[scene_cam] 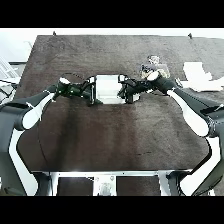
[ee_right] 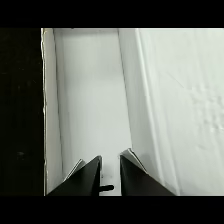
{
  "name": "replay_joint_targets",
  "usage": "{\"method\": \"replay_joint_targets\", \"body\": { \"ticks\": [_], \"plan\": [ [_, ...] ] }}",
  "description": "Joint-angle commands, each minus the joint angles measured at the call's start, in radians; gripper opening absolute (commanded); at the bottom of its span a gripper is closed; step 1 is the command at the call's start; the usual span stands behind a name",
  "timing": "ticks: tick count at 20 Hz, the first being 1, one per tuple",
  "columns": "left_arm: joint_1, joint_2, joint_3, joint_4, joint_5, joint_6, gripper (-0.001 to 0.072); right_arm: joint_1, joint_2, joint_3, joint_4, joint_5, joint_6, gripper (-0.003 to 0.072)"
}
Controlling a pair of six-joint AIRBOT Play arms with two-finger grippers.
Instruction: Fold the box and place the chain.
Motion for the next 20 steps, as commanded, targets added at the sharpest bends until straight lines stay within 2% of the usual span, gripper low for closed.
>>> {"method": "replay_joint_targets", "body": {
  "ticks": [1,3,4,5,9,10,12,15,20],
  "plan": [
    [0.000,0.000,0.000,0.000,-0.001,0.000,0.0413,0.003,-0.010,0.000,0.009,-0.014,-0.006,0.0276],
    [0.000,0.000,0.000,0.000,-0.001,0.000,0.0413,0.003,-0.011,0.000,0.010,-0.014,-0.042,0.0452],
    [0.000,-0.001,0.000,0.000,-0.001,0.000,0.0413,0.003,-0.011,0.000,0.010,-0.013,-0.063,0.0510],
    [0.000,0.000,0.000,0.000,-0.001,0.000,0.0413,0.003,-0.011,0.000,0.013,-0.013,-0.080,0.0537],
    [0.000,0.000,0.000,0.000,-0.001,0.000,0.0413,-0.002,-0.010,0.000,0.013,-0.012,-0.072,0.0532],
    [0.000,0.000,0.000,0.000,-0.001,0.000,0.0413,-0.005,-0.010,0.000,0.010,-0.012,-0.071,0.0478],
    [0.000,-0.001,0.000,0.000,0.000,0.000,0.0413,-0.018,-0.009,0.000,-0.007,-0.009,-0.070,0.0000],
    [0.000,0.000,0.000,0.000,0.000,0.000,0.0413,-0.047,0.004,0.000,-0.060,-0.007,0.022,0.0007],
    [0.000,0.000,0.000,0.000,0.000,0.000,0.0413,-0.089,0.097,0.000,-0.100,0.110,0.167,0.0006]
  ]
}}
